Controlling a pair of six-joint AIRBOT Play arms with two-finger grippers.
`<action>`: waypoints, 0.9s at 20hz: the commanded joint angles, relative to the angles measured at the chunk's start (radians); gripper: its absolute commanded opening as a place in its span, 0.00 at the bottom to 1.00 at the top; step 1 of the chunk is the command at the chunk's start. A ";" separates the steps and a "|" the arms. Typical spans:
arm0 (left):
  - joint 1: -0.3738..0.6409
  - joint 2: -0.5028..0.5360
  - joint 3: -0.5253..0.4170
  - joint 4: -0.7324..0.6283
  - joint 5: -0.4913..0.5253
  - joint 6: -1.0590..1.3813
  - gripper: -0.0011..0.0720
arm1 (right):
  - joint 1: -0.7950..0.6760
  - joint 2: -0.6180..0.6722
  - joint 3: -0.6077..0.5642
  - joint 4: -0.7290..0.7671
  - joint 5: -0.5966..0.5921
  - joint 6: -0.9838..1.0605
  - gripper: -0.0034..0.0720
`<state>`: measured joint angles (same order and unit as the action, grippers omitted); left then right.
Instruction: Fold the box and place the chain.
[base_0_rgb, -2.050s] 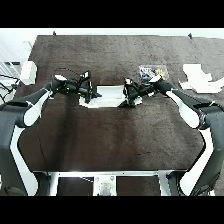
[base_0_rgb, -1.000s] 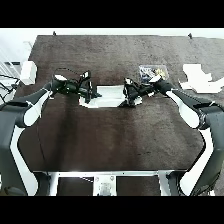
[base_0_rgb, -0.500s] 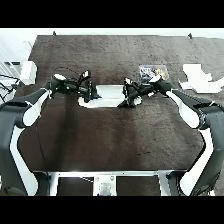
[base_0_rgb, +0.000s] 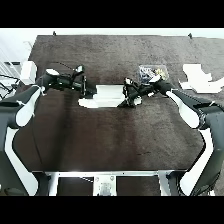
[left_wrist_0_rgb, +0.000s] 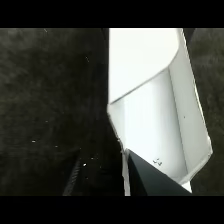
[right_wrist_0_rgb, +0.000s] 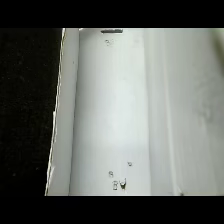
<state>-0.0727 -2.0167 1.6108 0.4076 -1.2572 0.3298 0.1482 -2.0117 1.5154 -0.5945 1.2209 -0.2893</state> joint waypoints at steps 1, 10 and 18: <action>0.074 0.025 0.002 -0.002 -0.072 -0.019 0.48 | 0.000 0.000 0.000 0.000 0.001 0.000 0.81; 0.077 0.089 0.042 -0.051 -0.222 -0.113 0.03 | 0.000 0.000 0.000 0.001 0.001 0.000 0.81; -0.047 0.272 -0.113 -0.042 0.030 -0.173 0.03 | 0.000 0.000 0.000 0.003 0.000 0.000 0.81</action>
<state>-0.0788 -1.8057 1.5658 0.3603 -1.3399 0.1726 0.1482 -2.0117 1.5154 -0.5922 1.2213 -0.2890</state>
